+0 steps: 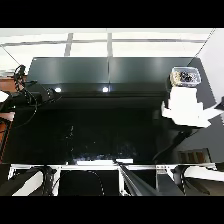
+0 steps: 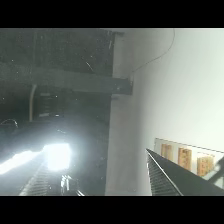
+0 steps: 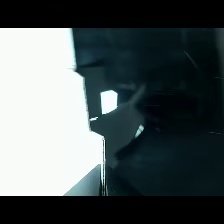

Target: Fold the box and place the chain.

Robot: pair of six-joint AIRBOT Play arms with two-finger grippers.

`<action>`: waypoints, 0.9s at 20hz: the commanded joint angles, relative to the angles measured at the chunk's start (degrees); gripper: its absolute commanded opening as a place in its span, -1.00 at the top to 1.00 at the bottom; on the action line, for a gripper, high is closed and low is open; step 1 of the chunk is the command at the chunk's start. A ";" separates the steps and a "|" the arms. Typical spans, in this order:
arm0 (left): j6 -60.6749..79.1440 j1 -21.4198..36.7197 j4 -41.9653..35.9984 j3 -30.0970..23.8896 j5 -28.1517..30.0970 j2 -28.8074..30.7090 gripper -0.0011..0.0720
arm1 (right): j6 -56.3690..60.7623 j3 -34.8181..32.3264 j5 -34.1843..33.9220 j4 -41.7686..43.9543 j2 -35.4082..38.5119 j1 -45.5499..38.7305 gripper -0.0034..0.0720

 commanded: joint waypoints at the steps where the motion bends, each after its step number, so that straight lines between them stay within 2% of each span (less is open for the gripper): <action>1: 0.66 -0.04 -0.07 0.02 -2.67 -0.09 -0.95 | -0.37 -10.75 -3.43 13.05 11.76 6.64 0.88; 3: 3.67 -0.28 -0.20 -0.02 -7.17 -0.11 -0.95 | -0.39 -19.61 -7.87 19.12 19.45 12.61 0.88; 5: 4.04 -1.40 -0.20 -0.02 -9.55 -0.11 -0.95 | -0.76 -30.45 -16.17 25.29 27.30 20.50 0.88; 7: 4.04 -3.72 -0.26 -0.02 -9.60 -0.11 -0.95 | -0.79 -40.83 -25.70 30.84 33.20 30.18 0.88; 9: 4.13 -7.39 -1.66 0.00 -8.00 -0.50 -0.95 | -0.81 -48.30 -34.91 38.49 35.04 40.26 0.88; 11: 5.46 -11.58 -5.49 0.15 -5.66 -2.38 -0.94 | -0.68 -52.09 -43.76 41.55 34.99 50.05 0.88; 13: 5.42 -14.88 -7.65 2.38 -5.18 -7.08 -0.94 | 0.46 -53.18 -49.79 41.46 34.95 58.12 0.88; 15: 5.40 -16.35 -8.20 6.99 -7.43 -13.99 -0.94 | 1.44 -53.18 -53.13 41.48 34.95 62.36 0.88; 18: 12.15 -16.39 -18.67 12.04 -13.99 -23.69 -0.94 | 1.55 -53.18 -53.40 41.48 34.95 64.32 0.88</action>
